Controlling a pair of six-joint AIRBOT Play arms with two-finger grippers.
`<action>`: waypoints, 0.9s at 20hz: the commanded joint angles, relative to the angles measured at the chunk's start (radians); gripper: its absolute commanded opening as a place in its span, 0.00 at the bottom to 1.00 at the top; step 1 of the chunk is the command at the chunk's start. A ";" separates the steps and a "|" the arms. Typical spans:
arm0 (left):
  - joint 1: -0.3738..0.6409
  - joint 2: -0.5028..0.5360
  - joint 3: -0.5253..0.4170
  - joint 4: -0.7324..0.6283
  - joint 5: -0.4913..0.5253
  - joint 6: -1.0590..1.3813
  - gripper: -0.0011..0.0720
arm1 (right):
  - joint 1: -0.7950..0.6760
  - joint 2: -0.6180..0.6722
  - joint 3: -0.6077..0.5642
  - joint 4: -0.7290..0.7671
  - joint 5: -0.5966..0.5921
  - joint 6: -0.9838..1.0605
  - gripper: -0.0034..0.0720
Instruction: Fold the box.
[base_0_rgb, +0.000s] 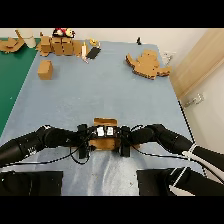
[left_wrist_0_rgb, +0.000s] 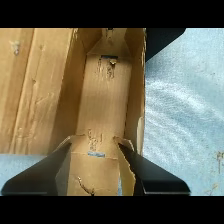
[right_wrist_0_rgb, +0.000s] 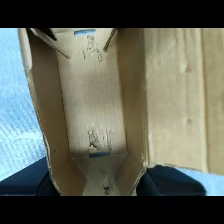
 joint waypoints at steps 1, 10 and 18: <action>0.008 0.002 0.000 0.030 -0.005 -0.035 0.70 | 0.001 0.001 0.000 0.000 0.000 0.000 0.82; 0.202 0.289 0.048 0.484 -0.358 -1.029 0.03 | 0.001 0.001 0.000 0.000 -0.001 0.000 0.82; 0.586 0.367 -0.076 0.246 -0.555 -1.271 0.03 | 0.001 0.001 0.000 0.000 -0.011 0.000 0.82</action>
